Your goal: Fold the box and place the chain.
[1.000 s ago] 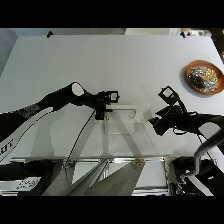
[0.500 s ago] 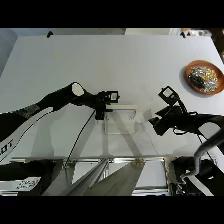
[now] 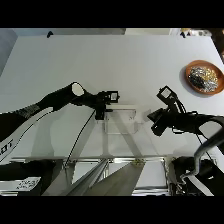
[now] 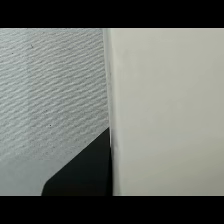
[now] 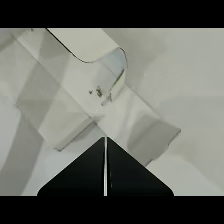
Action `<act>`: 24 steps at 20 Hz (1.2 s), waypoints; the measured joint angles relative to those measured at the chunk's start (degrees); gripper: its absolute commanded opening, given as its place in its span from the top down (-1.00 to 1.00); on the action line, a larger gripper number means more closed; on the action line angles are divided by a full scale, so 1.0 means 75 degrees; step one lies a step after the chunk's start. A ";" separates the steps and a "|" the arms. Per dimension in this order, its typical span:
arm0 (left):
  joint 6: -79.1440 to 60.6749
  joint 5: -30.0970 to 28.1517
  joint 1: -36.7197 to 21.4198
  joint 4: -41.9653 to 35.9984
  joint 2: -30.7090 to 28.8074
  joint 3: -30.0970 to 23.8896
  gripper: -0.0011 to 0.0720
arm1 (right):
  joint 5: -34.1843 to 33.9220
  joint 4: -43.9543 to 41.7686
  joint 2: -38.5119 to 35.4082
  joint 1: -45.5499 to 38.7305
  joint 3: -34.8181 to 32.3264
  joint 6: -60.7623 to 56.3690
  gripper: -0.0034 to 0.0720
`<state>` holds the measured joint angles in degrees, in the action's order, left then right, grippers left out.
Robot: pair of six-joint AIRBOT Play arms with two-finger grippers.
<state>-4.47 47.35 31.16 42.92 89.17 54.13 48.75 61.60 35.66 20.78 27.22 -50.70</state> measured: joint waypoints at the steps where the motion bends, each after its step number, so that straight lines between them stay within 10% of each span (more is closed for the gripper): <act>1: 0.0000 0.0000 -0.0003 0.0000 0.0000 0.0000 0.94 | -0.0023 -0.0152 0.0067 0.0079 0.0000 0.0490 0.87; 6: 0.0000 0.0000 0.0000 0.0000 0.0000 0.0000 0.94 | 0.0061 -0.0344 0.0720 0.0807 -0.0003 0.2206 0.80; 12: 0.0000 0.0000 0.0000 0.0003 0.0000 0.0000 0.94 | -0.0318 -0.0099 0.1265 0.1784 -0.0571 0.2801 -0.84; 24: 0.0000 0.0003 0.0000 0.0000 0.0000 0.0000 0.94 | -0.4086 0.0699 0.1413 0.3212 -0.1953 0.2830 -0.95</act>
<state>-4.47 47.37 31.16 42.92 89.17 54.13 18.11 66.85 46.26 44.86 12.58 -29.47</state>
